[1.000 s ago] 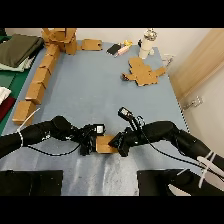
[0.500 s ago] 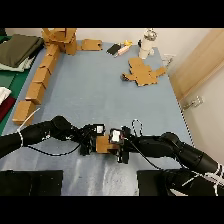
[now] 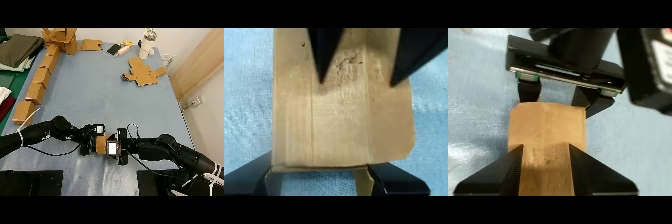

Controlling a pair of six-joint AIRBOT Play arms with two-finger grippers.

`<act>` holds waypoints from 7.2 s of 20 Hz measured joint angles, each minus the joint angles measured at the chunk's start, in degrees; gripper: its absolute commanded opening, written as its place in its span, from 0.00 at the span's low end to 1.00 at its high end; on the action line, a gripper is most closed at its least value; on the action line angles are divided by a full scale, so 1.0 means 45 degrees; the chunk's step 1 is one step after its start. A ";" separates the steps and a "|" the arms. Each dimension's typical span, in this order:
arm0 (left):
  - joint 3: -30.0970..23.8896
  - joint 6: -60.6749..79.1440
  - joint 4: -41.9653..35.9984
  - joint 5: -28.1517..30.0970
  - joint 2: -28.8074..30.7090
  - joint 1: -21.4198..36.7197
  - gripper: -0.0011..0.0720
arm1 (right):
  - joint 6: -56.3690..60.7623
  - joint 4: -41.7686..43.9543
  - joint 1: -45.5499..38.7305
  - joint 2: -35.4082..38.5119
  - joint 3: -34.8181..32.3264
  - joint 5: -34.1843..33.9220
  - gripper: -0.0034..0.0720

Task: Fold the box.

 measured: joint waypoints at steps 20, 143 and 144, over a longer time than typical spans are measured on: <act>0.0000 0.0000 0.0000 0.0005 0.0000 0.0000 0.83 | 0.0418 -0.2035 0.0709 -0.0452 -0.0073 0.1447 0.57; 0.0000 0.0000 -0.0010 -0.0015 0.0000 0.0000 0.83 | 3.5957 -1.4498 0.2234 0.3045 -0.1787 0.2302 0.05; 0.0000 0.0000 -0.0005 -0.0010 0.0000 0.0000 0.83 | 3.4476 -1.3610 0.2103 0.2803 -0.1326 0.1200 0.05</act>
